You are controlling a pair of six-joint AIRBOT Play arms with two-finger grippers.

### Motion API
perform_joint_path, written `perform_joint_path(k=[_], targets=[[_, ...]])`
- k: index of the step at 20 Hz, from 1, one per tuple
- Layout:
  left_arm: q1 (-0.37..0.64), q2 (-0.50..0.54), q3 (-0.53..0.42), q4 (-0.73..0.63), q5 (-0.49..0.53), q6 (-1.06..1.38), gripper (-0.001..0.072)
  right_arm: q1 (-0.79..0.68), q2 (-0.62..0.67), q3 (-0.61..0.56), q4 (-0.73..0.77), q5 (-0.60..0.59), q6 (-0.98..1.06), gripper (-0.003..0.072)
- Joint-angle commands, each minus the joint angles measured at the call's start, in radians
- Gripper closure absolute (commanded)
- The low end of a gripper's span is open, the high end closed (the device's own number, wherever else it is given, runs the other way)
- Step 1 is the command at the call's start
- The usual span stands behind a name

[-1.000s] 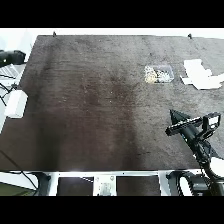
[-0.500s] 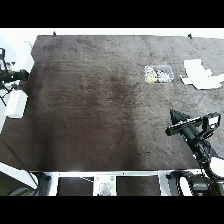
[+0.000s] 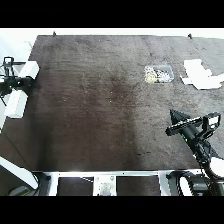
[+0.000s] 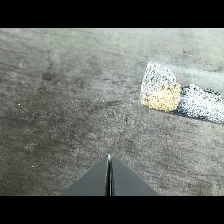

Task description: Fold the box and place the chain.

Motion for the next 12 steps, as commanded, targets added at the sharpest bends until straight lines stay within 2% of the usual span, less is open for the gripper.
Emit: perform_joint_path(k=[1, 2, 3, 4, 12], targets=[[0.001, -0.010, 0.005, -0.016, 0.057, 0.035, 0.0689, 0.000, 0.000, 0.000, 0.000, 0.000, 0.000, 0.0667], [0.001, -0.010, 0.005, -0.016, 0.057, 0.036, 0.0605, 0.000, 0.000, 0.000, 0.000, 0.000, 0.000, 0.0666], [0.001, -0.010, 0.005, -0.016, 0.057, 0.035, 0.0234, 0.000, 0.000, 0.000, 0.000, 0.000, 0.000, 0.0666], [0.001, -0.010, 0.005, -0.016, 0.059, 0.035, -0.0004, 0.000, 0.000, 0.000, 0.000, 0.000, 0.000, 0.0667], [0.003, 0.022, 0.007, -0.011, -0.019, 0.035, -0.0011, 0.000, 0.000, 0.000, 0.000, 0.000, 0.000, 0.0667]])
